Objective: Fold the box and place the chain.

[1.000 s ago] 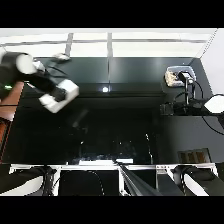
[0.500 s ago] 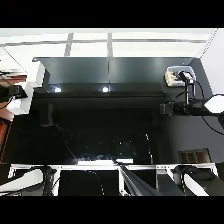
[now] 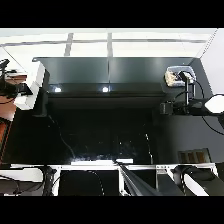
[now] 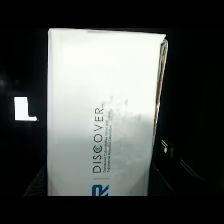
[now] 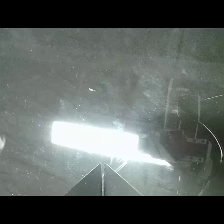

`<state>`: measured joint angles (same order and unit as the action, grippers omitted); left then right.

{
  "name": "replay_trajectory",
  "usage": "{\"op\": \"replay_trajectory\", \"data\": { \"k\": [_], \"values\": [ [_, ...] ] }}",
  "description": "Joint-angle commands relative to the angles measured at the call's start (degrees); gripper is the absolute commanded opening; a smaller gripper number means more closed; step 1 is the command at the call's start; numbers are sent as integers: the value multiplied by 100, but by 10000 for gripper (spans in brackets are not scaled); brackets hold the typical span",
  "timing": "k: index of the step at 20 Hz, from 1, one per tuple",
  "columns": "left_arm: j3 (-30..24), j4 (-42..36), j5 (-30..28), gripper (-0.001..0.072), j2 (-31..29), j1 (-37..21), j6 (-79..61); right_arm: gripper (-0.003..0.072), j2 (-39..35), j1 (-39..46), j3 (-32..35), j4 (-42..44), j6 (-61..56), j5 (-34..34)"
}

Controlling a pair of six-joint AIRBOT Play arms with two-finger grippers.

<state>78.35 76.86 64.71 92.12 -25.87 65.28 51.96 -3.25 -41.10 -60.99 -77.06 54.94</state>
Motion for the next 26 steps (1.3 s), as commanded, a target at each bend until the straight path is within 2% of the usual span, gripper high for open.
{"op": "replay_trajectory", "data": {
  "k": [1, 3, 4, 5, 8, 9, 10, 12, 14, 16, 18, 19, 22, 24, 26],
  "values": [
    [407, -61, -50, 282, 509, 11, -249, 14, -2, 0, 0, 7, -57, 7],
    [555, -81, -251, 328, 638, 13, -240, 14, -2, 0, -2, 9, -81, 13],
    [664, -83, -282, 617, 654, 24, -221, 14, -2, 0, 0, 9, -125, 11],
    [866, -87, -221, 710, 649, 33, -164, 14, -2, 0, -2, 7, -175, 9],
    [1939, -188, 382, 709, 643, 101, 354, 14, -2, -9, -2, 175, -269, 17],
    [2310, -439, 570, 707, 627, 120, 776, 14, -2, -9, -2, 313, -267, 28],
    [2662, -817, 793, 649, 610, 129, 1388, 14, -2, -9, -2, 393, -264, 26],
    [3237, -1770, 1497, 19, 564, 190, 1611, 14, -2, -9, -2, 400, -264, 24],
    [3202, -1987, 1829, 18, 304, 461, 1502, 14, -2, -9, -2, 398, -264, 0],
    [2625, -1989, 1637, 17, -243, 901, 1309, 14, -2, -9, -2, 374, -262, -26],
    [1578, -1906, 1108, 18, -1088, 1510, 933, 14, -2, -9, -2, 378, -264, -26],
    [872, -1722, 697, 18, -1628, 1851, 734, 14, -2, -9, -2, 376, -264, -24],
    [-1403, -525, -616, 19, -3217, 2708, 739, 14, -2, -9, -2, 378, -264, -13],
    [-2767, -557, -1185, 20, -4129, 2870, 737, 14, -2, -9, -2, 378, -264, -13],
    [-3794, -564, -1626, 20, -4828, 2863, 737, 14, -2, -9, -2, 376, -264, -13]
  ]
}}
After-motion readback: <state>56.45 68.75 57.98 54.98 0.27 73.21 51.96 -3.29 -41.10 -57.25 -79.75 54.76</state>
